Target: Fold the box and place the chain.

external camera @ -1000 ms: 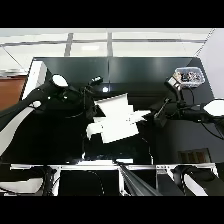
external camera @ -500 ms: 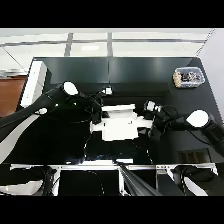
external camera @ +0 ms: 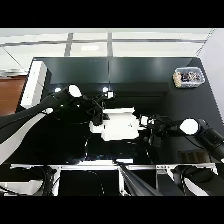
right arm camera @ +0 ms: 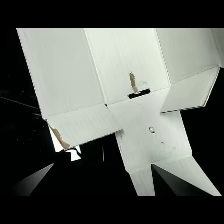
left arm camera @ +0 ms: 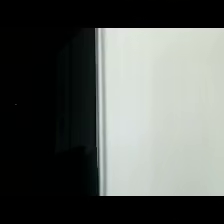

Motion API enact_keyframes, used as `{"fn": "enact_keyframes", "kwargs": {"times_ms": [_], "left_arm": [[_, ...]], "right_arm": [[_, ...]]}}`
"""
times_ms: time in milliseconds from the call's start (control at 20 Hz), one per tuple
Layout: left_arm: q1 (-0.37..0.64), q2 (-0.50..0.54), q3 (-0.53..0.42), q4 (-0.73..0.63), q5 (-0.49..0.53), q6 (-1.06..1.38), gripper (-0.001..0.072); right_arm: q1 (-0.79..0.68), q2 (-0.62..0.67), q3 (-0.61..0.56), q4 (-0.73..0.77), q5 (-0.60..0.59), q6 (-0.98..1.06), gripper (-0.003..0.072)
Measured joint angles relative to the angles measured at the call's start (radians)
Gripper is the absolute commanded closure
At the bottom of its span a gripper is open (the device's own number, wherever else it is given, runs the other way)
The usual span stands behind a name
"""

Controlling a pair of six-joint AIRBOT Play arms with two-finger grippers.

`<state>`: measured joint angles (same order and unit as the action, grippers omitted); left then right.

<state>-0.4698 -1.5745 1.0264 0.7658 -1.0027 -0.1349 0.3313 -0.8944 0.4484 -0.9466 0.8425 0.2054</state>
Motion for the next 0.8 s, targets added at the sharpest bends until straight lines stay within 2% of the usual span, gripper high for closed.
{"fn": "enact_keyframes", "kwargs": {"times_ms": [300,550,800], "left_arm": [[0.0,-0.004,0.0,0.005,-0.005,0.001,0.0682],[0.0,-0.004,0.0,0.01,-0.01,0.001,0.0681],[0.0,-0.004,0.0,0.013,-0.005,0.001,0.0682]], "right_arm": [[0.036,-0.073,-0.008,0.084,-0.005,-0.082,-0.0031],[0.089,-0.121,-0.008,0.167,-0.119,-0.14,-0.0031],[0.101,-0.13,0.046,0.191,-0.171,-0.157,-0.0032]]}}
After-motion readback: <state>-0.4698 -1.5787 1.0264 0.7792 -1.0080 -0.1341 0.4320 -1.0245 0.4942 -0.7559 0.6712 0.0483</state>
